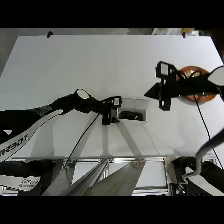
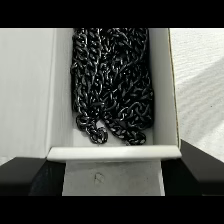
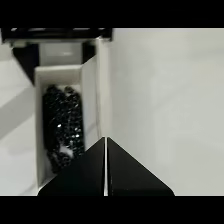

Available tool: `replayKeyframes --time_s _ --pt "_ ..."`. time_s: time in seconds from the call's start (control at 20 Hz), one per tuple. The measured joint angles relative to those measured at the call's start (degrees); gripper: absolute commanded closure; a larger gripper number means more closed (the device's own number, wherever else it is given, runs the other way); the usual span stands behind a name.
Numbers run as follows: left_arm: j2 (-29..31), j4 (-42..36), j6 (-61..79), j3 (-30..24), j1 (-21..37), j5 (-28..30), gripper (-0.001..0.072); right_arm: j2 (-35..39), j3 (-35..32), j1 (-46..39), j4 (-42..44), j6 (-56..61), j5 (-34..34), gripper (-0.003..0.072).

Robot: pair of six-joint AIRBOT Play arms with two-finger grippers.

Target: Fold the box and place the chain.

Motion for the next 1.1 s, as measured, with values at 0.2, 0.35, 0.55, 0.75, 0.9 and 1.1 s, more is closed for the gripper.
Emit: replayKeyframes --time_s 0.2,0.35,0.55,0.75,0.9,1.1 --pt "0.00 0.00 -0.02 0.00 0.00 -0.02 0.0439 -8.85 5.86 0.37 -1.73 12.13 -1.49 0.0665" --pt "0.00 -0.02 0.00 0.00 0.00 0.00 0.0439 -15.04 7.26 2.14 -5.77 20.83 -2.05 0.0665" --pt "0.00 0.00 0.00 0.00 0.00 0.00 0.0439 -19.50 7.78 5.18 -9.18 26.49 -2.14 0.0665" --pt "0.00 0.00 0.00 0.00 0.00 -0.02 0.0439 -20.74 7.15 8.11 -9.55 27.93 -2.36 0.0664" --pt "0.00 0.00 0.00 0.00 0.00 -0.02 0.0439 -20.24 5.01 10.49 -9.60 26.18 -2.49 0.0664" --pt "0.00 0.00 0.00 0.00 0.00 -0.02 0.0439 -15.45 0.39 12.11 -9.68 21.57 -2.60 0.0662"
